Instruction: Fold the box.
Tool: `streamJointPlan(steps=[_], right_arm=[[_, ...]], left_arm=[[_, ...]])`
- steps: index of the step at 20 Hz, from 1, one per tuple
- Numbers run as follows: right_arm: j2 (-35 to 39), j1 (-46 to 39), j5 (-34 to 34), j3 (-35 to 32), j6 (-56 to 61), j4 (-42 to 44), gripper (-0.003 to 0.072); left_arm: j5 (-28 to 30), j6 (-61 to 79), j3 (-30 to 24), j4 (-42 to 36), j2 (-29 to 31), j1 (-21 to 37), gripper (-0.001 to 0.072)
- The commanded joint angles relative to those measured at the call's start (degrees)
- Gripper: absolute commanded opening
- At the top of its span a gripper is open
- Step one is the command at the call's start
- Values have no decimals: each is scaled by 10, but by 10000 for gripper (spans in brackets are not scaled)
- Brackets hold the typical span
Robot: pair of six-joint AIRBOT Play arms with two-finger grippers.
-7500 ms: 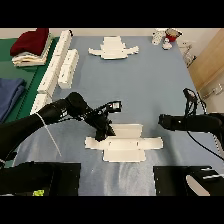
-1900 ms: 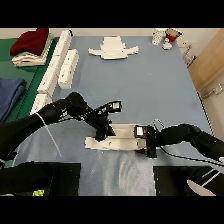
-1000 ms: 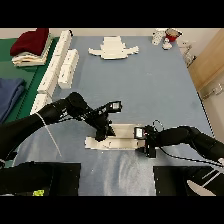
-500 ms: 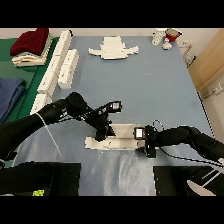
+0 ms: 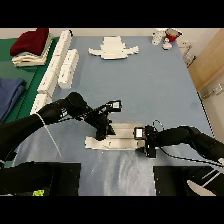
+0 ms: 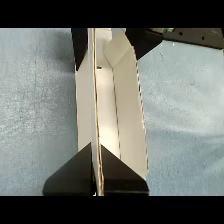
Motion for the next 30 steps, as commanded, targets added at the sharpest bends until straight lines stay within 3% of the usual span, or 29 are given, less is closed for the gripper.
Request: streamJointPlan(steps=[1, 12, 13, 14, 18, 20, 21, 26, 27, 28, 29, 30], right_arm=[[0, 0, 0, 0, 0, 0, 451], [0, 0, 0, 0, 0, 0, 452], [0, 0, 0, 0, 0, 0, 452], [0, 0, 0, 0, 0, 0, 452], [0, 0, 0, 0, 0, 0, 451], [0, 0, 0, 0, 0, 0, 451], [0, 0, 0, 0, 0, 0, 451], [0, 0, 0, 0, 0, 0, 452], [0, 0, 0, 0, 0, 0, 452], [0, 0, 0, 0, 0, 0, 452], [0, 0, 0, 0, 0, 0, 452], [0, 0, 0, 0, 0, 0, 452]], left_arm=[[5, 0, 0, -8, 0, 0, 12], [5, -2, 0, -7, 0, 0, 35], [6, -2, 0, -8, 0, 0, 250], [6, -14, 0, -8, 0, 0, 323], [5, -62, 1, 1, 4, 1, 327], [5, -123, 2, 26, 17, 3, 587], [3, -166, 2, 43, 27, 8, 611], [-68, -360, 2, 167, 96, 52, 580], [-91, -393, 2, 175, 106, 60, 476], [-118, -417, 2, 175, 112, 66, 109], [-143, -419, 2, 175, 115, 65, 13], [-159, -425, 2, 171, 115, 62, 12]])
